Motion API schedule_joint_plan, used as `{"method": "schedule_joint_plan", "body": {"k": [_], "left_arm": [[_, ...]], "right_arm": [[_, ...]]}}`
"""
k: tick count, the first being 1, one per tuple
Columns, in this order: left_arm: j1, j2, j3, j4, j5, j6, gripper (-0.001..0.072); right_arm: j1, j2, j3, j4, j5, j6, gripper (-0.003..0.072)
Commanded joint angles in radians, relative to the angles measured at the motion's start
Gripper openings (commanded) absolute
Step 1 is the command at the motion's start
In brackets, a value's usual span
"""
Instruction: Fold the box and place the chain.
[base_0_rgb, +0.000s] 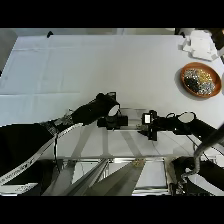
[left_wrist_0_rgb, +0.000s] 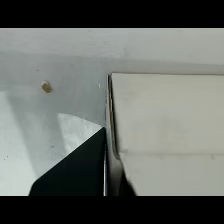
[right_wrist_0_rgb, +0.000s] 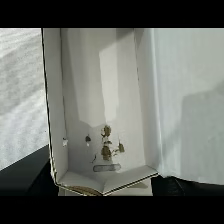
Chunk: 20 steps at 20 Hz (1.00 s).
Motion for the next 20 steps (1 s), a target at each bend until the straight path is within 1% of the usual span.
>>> {"method": "schedule_joint_plan", "body": {"k": [1,2,3,4,7,13,16,20], "left_arm": [[0.008,0.007,0.001,0.024,-0.011,-0.025,0.0113],[0.01,0.012,0.001,0.037,-0.009,-0.02,0.0134],[0.014,0.018,0.001,0.039,-0.001,0.004,0.0227],[0.014,0.021,0.001,0.038,0.006,0.042,0.0288],[0.014,0.024,0.001,0.037,0.013,0.139,0.0293],[0.013,0.017,0.0,0.043,0.008,0.201,0.0291],[0.01,0.017,0.0,0.078,0.033,0.193,0.0271],[0.01,0.017,0.0,0.106,0.031,0.164,0.0271]], "right_arm": [[0.0,0.001,0.0,0.001,-0.003,0.003,0.0413],[0.0,0.001,0.0,0.001,-0.003,0.003,0.0413],[0.0,0.001,0.0,0.001,-0.003,0.003,0.0413],[0.0,0.001,0.0,0.001,-0.003,0.003,0.0413],[0.0,0.001,0.0,0.001,-0.003,0.003,0.0413],[0.0,0.001,0.0,0.001,-0.003,0.003,0.0413],[0.0,0.001,0.0,0.001,-0.003,0.003,0.0413],[0.0,0.001,0.0,0.001,-0.003,0.003,0.0413]]}}
